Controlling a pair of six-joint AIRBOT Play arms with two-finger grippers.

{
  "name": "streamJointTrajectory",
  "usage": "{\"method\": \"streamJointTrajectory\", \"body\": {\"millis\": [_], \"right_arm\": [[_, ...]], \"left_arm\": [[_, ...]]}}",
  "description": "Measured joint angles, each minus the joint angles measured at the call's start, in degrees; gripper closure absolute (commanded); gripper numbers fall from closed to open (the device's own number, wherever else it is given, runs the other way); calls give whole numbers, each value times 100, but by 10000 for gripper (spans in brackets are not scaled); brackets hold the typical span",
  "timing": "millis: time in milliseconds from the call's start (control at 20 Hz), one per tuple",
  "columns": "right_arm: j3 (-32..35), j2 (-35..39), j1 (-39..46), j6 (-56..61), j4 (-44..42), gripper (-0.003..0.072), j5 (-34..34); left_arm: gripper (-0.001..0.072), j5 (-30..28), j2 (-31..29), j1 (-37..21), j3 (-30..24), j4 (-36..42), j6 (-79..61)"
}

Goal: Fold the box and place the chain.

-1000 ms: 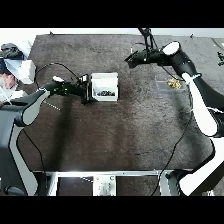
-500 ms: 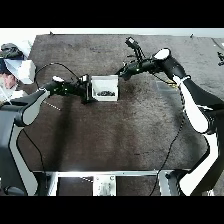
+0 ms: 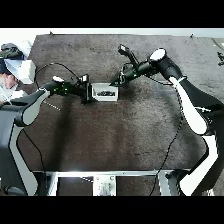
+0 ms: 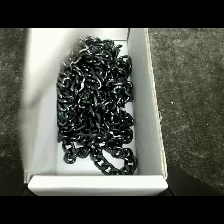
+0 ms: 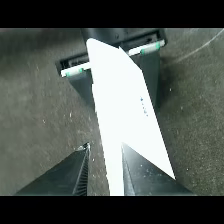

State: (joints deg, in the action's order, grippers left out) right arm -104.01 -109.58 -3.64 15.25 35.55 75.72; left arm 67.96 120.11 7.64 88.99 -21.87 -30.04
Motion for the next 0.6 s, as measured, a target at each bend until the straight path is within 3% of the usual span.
{"method": "streamJointTrajectory", "body": {"millis": [200, 400, 600], "right_arm": [[0, 11, -195, -186, 153, 403, -103], [0, 120, -160, -417, -273, 404, -94], [0, 188, 2, -476, -693, 405, -763]], "left_arm": [[406, 0, 0, 0, -2, 0, 0], [405, 0, 0, 0, 0, 2, 0], [406, 0, 0, 0, 0, 2, 0]]}}
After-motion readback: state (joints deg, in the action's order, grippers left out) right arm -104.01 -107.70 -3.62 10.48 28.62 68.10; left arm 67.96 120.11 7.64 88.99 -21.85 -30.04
